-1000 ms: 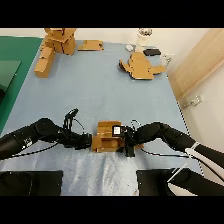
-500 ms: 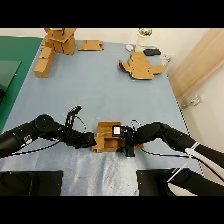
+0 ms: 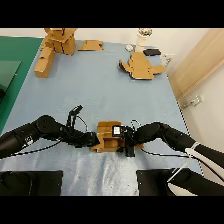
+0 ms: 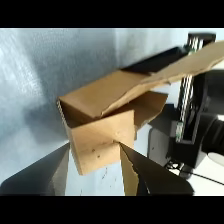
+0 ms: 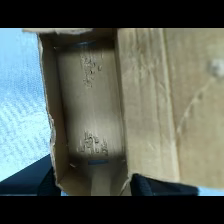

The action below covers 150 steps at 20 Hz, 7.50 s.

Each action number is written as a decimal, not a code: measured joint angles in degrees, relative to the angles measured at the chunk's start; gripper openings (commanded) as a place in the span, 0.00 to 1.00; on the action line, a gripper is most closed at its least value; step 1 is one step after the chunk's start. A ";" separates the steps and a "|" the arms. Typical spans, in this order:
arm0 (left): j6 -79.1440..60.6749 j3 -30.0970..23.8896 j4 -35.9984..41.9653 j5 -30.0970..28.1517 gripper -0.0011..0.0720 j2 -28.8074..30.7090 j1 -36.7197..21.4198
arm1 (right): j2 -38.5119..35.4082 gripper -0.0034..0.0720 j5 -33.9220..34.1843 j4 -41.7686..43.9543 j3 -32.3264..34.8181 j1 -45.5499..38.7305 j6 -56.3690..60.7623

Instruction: Fold the box.

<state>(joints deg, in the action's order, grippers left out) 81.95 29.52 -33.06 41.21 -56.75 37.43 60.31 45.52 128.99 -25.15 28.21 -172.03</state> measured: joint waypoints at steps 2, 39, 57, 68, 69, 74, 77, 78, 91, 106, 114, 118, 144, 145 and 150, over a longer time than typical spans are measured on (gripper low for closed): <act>0.09 0.00 0.13 -1.09 0.71 0.00 0.20 | 0.00 0.72 0.00 0.00 0.00 0.00 0.00; 67.25 33.73 -57.77 21.75 0.70 -25.14 27.67 | 0.00 0.72 0.02 0.00 0.00 0.00 -0.02; 67.21 36.09 -57.79 22.14 0.69 -29.77 29.35 | 0.00 0.72 0.07 -0.09 0.04 -0.02 -0.13; 68.11 36.06 -58.03 24.72 0.03 -29.79 29.35 | 0.00 0.72 0.04 -0.02 0.00 -0.02 0.09; 68.08 36.06 -58.01 24.70 0.04 -29.79 29.35 | 0.00 0.72 0.07 -0.02 0.00 -0.02 0.09; 67.76 36.13 -57.02 22.05 0.55 -29.83 29.38 | 0.00 0.72 0.07 0.07 0.07 -0.04 -0.20; 67.58 36.13 -56.89 22.08 0.55 -29.83 29.35 | 0.00 0.72 0.09 0.02 0.02 -0.04 -0.17; 67.49 36.13 -56.87 22.16 0.55 -29.83 29.35 | 0.00 0.72 0.09 0.02 0.02 -0.02 -0.15; 65.46 36.15 -56.28 24.98 0.43 -29.27 28.44 | 0.00 0.72 -0.02 0.02 0.00 0.00 0.07; 64.50 36.11 -53.70 25.44 0.43 -28.94 26.82 | 0.00 0.72 0.00 0.02 0.00 0.00 0.00; 64.81 36.13 -56.26 28.74 0.43 -28.87 26.75 | 0.00 0.72 0.00 0.02 0.00 0.00 -0.02; 63.91 36.13 -56.57 28.76 0.39 -28.87 26.75 | 0.00 0.72 0.00 0.02 0.00 0.00 -0.02; 62.58 36.13 -56.96 28.52 0.03 -30.60 25.79 | 0.02 0.72 0.02 0.00 0.00 0.07 -0.04; 62.49 36.13 -56.94 28.52 0.03 -30.62 25.79 | 0.02 0.72 0.02 0.00 0.00 0.04 -0.02; 61.57 35.89 -56.57 28.96 0.99 -31.08 25.73 | 0.02 0.72 0.04 -0.07 0.00 0.04 0.00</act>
<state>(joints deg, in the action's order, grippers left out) 143.52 65.41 -89.62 70.17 -87.83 63.16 60.34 45.56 128.92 -25.15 28.25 -172.03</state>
